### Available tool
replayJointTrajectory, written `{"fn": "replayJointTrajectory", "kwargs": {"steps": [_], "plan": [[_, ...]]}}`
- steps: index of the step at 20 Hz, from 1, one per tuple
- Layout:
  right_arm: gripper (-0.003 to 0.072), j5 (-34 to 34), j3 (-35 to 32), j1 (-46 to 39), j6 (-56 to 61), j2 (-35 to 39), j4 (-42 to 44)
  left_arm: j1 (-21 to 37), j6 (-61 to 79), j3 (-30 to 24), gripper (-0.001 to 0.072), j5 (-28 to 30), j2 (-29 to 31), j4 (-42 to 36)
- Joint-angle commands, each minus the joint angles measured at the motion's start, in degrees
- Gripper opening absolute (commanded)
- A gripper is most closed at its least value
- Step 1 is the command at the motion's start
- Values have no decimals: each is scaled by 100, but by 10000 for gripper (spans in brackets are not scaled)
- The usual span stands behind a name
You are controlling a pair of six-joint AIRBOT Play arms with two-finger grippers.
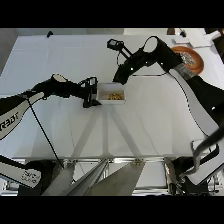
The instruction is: Fold the box and place the chain.
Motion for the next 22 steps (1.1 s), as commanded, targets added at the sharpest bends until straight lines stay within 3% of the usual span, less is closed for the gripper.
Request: {"fn": "replayJointTrajectory", "kwargs": {"steps": [1, 4, 5, 6, 7, 13, 19, 22], "plan": [[196, 413, 9, 140, -273, 129, 144, 7, 0, 2, 396, 2, 0, 2], [198, 334, -164, 289, -291, 251, 127, 7, 0, 2, 396, 2, 0, 2], [245, 212, -348, 332, -444, 295, 105, 7, 0, 2, 396, 2, 0, 2], [344, 79, -560, 376, -584, 350, 7, 7, 0, 2, 396, 2, 0, 2], [367, -57, -778, 417, -675, 420, -107, 7, 0, 2, 396, 2, 0, 2], [368, -1211, -2127, 505, -1344, 1143, -175, 7, 0, 2, 396, 2, 0, 2], [368, -1985, -2356, 568, -1471, 1252, -302, 7, 0, 2, 396, 0, 0, 2], [367, -1987, -2413, 570, -1471, 1250, -317, 7, 0, 2, 396, 2, 0, 2]]}}
